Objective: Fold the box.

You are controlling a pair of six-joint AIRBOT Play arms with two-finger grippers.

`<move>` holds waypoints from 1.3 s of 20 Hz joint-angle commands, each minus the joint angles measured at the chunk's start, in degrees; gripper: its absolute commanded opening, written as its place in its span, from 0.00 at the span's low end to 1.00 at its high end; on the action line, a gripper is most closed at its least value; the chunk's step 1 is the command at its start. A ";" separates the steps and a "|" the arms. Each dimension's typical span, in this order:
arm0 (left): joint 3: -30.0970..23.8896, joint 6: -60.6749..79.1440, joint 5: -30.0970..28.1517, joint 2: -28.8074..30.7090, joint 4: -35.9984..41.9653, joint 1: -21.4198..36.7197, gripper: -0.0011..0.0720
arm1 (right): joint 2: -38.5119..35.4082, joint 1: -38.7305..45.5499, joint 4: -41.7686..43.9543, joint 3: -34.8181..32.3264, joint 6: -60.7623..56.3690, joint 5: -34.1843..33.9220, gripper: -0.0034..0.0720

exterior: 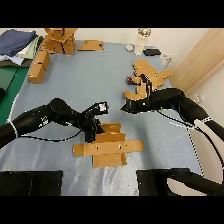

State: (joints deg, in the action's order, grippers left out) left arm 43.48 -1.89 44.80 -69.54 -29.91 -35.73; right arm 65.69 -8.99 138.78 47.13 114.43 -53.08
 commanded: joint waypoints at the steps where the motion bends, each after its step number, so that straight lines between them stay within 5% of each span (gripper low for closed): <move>1: -1.49 1.03 -0.90 0.33 0.87 -0.02 0.03 | -0.04 -0.07 -0.02 -0.02 0.00 0.20 0.05; 22: -6.64 0.81 -3.76 3.45 -0.50 -5.01 0.03 | -0.90 -0.07 -0.87 -0.02 0.00 -0.17 0.05; 24: -6.64 0.83 -3.80 3.45 -0.50 -5.01 0.03 | -3.89 -0.31 -8.09 -0.02 -5.42 -2.49 0.05; 26: -6.64 0.85 -3.82 3.45 -0.50 -5.01 0.03 | -9.16 -2.32 -24.26 -0.02 -17.20 -5.55 0.04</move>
State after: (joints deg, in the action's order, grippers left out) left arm 36.86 -1.04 41.06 -66.11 -30.35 -40.73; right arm 61.08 -9.89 130.08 47.13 108.57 -54.81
